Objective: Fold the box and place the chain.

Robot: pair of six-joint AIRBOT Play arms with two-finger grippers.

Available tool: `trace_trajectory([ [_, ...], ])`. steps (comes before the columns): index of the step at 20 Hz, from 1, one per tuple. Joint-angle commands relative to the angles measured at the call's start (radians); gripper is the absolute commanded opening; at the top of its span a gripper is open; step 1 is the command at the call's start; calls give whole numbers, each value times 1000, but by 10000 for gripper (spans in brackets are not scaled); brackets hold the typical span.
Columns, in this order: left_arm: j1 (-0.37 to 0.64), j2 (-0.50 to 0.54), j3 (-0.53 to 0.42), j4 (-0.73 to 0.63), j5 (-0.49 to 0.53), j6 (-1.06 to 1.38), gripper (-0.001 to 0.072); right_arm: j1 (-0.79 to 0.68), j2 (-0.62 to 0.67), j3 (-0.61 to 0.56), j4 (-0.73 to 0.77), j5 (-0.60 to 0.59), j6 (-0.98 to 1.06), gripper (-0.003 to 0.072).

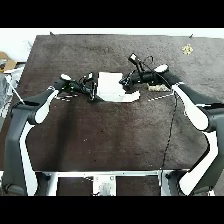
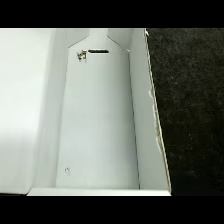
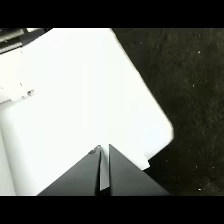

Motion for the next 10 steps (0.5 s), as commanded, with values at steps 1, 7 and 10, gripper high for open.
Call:
trace_trajectory([
  [1, 0, 0, 1, 1, -1, 1, 474, 1, -40, 0, -5, -5, -3, 72],
  [7, 0, 0, 1, 1, 0, 1, 474, 1, -41, -2, -11, -5, -3, 72],
  [10, 0, 0, 1, 1, -1, 1, 474, 1, -24, -1, -11, -5, -2, 72],
])
